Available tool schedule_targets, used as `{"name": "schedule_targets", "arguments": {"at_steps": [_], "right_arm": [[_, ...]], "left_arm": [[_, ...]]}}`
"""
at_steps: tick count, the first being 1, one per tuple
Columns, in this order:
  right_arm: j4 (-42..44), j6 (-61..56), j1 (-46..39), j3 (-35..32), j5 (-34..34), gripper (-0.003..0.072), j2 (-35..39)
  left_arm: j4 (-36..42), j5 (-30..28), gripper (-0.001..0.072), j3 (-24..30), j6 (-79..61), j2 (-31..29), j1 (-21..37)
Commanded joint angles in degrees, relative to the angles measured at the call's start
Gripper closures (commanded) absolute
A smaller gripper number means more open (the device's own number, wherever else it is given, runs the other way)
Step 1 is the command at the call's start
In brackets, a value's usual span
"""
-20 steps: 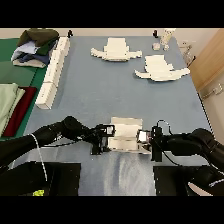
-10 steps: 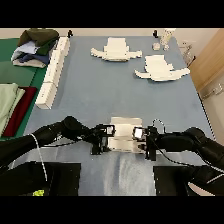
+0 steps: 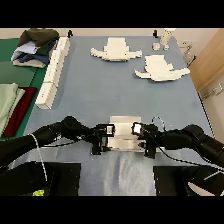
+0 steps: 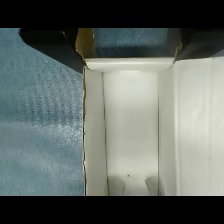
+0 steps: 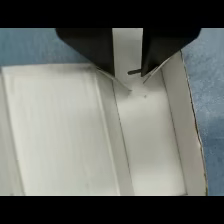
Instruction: Fold the box.
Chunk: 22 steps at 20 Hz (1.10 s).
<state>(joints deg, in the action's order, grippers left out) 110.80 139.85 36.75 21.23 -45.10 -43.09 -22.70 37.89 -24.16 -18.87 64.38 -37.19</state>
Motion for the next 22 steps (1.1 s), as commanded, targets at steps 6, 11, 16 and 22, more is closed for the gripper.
{"name": "schedule_targets", "arguments": {"at_steps": [6,11,16,22], "right_arm": [[-36.1,-52.5,0.0,8.3,-22.4,0.0683,0.0],[-39.8,-78.0,-10.2,8.4,-33.8,0.0683,-0.2],[-15.2,-68.7,-32.8,5.0,-28.9,0.0685,-0.5],[2.3,-51.3,-47.8,-0.1,-28.2,0.0685,-3.0]], "left_arm": [[0.0,0.1,0.0269,0.0,0.0,0.0,0.0],[0.0,0.0,0.0269,0.0,0.0,0.0,0.0],[0.0,0.0,0.0269,0.0,0.0,0.0,0.0],[0.0,0.0,0.0269,0.0,0.0,0.0,0.0]]}}
